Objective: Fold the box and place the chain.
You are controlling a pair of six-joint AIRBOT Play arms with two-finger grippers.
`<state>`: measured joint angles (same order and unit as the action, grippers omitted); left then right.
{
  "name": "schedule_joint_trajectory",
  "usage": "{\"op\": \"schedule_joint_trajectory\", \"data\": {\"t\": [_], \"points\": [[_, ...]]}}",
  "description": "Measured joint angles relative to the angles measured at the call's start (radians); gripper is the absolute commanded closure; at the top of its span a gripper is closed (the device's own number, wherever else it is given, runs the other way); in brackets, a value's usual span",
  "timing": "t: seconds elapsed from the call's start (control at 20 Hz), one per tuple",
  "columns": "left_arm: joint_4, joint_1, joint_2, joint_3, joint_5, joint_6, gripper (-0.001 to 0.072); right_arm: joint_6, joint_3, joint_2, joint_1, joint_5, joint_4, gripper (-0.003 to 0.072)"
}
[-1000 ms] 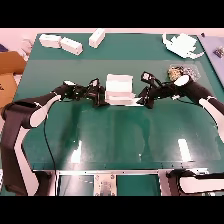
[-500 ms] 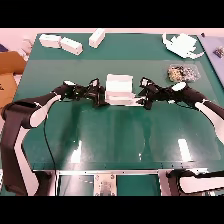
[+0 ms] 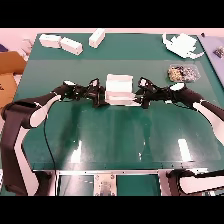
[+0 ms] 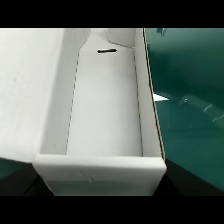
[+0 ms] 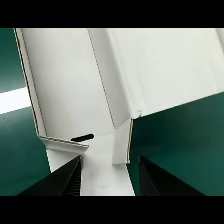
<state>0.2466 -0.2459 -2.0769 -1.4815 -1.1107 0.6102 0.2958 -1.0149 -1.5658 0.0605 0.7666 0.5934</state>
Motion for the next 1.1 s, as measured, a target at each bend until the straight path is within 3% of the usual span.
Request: {"op": "schedule_joint_trajectory", "data": {"t": [0.3,0.4,0.55,1.1], "points": [[0.0,0.0,0.0,0.0,0.0,0.0,0.0352,0.021,0.0,-0.001,0.009,0.019,-0.034,0.0295],[0.0,0.0,0.0,0.0,0.0,0.0,0.0352,0.022,0.0,-0.001,0.011,0.029,-0.038,0.0359],[0.001,0.0,0.0,0.0,-0.003,0.001,0.0352,0.022,0.0,-0.001,0.012,0.048,-0.04,0.0395],[0.002,0.001,0.001,0.0,-0.004,0.0,0.0352,0.023,0.0,-0.006,0.014,0.103,-0.039,0.0394]]}}
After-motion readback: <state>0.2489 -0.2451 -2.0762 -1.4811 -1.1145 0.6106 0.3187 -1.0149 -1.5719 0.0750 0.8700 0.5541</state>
